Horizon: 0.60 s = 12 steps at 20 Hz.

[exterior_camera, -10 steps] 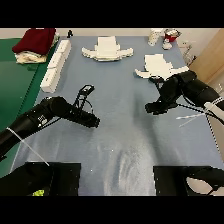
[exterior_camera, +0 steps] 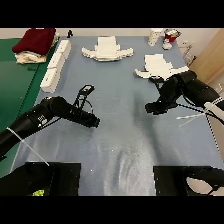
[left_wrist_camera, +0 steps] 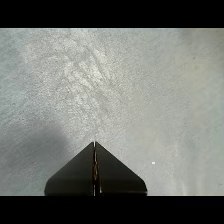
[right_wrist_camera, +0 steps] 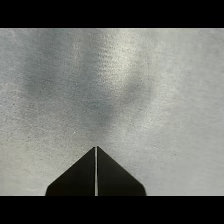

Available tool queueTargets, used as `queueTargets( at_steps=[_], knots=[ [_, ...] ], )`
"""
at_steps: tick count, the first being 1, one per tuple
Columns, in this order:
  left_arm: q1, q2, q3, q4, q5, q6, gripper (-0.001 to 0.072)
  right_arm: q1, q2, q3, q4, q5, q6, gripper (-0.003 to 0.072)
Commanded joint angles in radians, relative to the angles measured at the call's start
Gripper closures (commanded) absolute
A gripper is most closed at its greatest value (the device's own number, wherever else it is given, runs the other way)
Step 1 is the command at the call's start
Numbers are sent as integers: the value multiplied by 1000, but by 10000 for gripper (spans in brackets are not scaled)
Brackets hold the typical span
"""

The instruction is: Fold the box.

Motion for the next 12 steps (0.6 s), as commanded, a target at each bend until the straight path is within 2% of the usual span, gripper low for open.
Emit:
queueTargets(
  at_steps=[1, 4, 6, 9, 10, 12],
  knots=[
    [1, 1, 0, 0, 0, 0, 696, 0, 0, 1, 0, 0, 0, 670],
    [1, 1, 0, 0, 0, 0, 696, 0, 0, 1, 13, 1, 2, 670],
    [1, 1, 0, 0, 0, 0, 696, 0, 0, 1, 113, 40, 8, 670],
    [1, 1, 0, 0, 0, 0, 696, 2, -4, 0, 234, 162, 83, 670],
    [1, 1, 0, 0, 0, 0, 696, 2, -8, 0, 268, 163, 81, 670],
    [1, 1, 0, 0, 0, 0, 696, -14, -24, 14, 194, 185, 76, 666]
  ],
)
